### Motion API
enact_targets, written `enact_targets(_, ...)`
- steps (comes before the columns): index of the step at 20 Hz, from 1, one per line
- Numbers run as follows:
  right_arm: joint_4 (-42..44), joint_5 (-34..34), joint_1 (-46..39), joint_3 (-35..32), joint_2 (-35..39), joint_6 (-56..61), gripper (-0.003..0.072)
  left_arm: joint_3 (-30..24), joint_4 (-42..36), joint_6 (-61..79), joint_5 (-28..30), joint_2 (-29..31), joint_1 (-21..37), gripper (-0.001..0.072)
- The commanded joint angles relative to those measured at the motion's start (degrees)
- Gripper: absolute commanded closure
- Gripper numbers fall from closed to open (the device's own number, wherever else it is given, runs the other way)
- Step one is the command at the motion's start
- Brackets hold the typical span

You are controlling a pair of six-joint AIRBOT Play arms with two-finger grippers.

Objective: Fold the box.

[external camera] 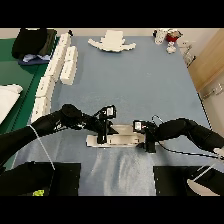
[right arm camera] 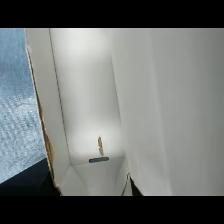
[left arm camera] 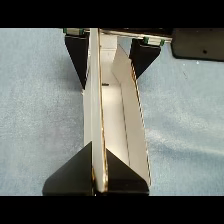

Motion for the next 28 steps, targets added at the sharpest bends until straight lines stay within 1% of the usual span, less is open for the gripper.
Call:
enact_targets(1,0.02,0.02,0.04,-0.04,0.00,0.00,0.0190,0.00,0.00,-0.48,0.20,0.00,0.09,0.0689)
enact_targets(2,0.02,0.02,0.04,-0.04,0.00,0.00,0.0190,0.00,-0.04,-0.48,0.24,0.00,0.09,0.0495)
enact_targets(3,0.02,0.02,0.04,-0.02,0.00,0.00,0.0190,0.00,-0.09,-1.66,0.50,0.00,0.09,0.0388)
enact_targets(7,0.02,0.02,0.04,-0.04,0.00,0.00,0.0190,0.02,0.98,-7.65,0.96,0.17,0.11,0.0385)
enact_targets(9,0.02,0.02,0.04,-0.04,0.00,0.00,0.0190,0.02,5.88,-15.41,0.98,1.84,0.13,0.0384)
enact_targets(11,0.00,0.02,0.04,-0.04,0.00,0.00,0.0189,0.02,12.92,-25.00,0.94,5.07,0.13,0.0160)
enact_targets(13,0.00,0.02,0.04,-0.04,0.00,0.00,0.0189,0.04,21.59,-37.07,0.48,9.79,0.13,0.0168)
enact_targets(14,0.00,0.02,0.04,-0.02,0.00,0.00,0.0190,0.04,26.53,-43.82,-0.15,12.52,0.13,0.0220)
enact_targets(15,0.00,0.02,0.04,-0.04,0.00,0.00,0.0190,0.04,31.28,-50.53,-1.42,15.02,0.11,0.0341)
enact_targets(17,0.00,0.02,0.04,-0.04,0.00,0.00,0.0190,0.04,38.64,-60.11,-6.21,19.45,0.11,0.0696)
enact_targets(19,0.00,0.04,0.04,-0.02,0.00,0.00,0.0190,0.00,38.10,-68.08,-12.09,21.18,0.02,0.0695)
enact_targets(20,0.00,0.02,0.04,-0.02,0.00,0.00,0.0190,-0.22,34.75,-72.54,-14.05,20.98,-0.31,0.0695)
enact_targets(21,0.00,0.04,0.04,-0.04,0.00,0.00,0.0190,-0.72,30.08,-75.25,-14.34,20.37,-1.05,0.0695)
enact_targets(22,0.00,0.02,0.04,-0.02,0.00,0.00,0.0190,-1.42,24.37,-75.97,-13.05,19.50,-2.49,0.0695)
enact_targets(24,0.00,0.02,0.04,-0.04,0.00,0.00,0.0190,-2.05,14.49,-76.08,-6.60,16.31,-7.65,0.0695)
enact_targets(26,-0.02,0.02,0.04,-0.02,0.00,0.00,0.0189,-1.38,9.49,-76.43,-0.11,12.24,-11.76,0.0695)
enact_targets(28,-0.02,0.02,0.04,-0.02,0.00,0.00,0.0190,1.22,7.65,-76.50,1.42,8.11,-11.69,0.0695)
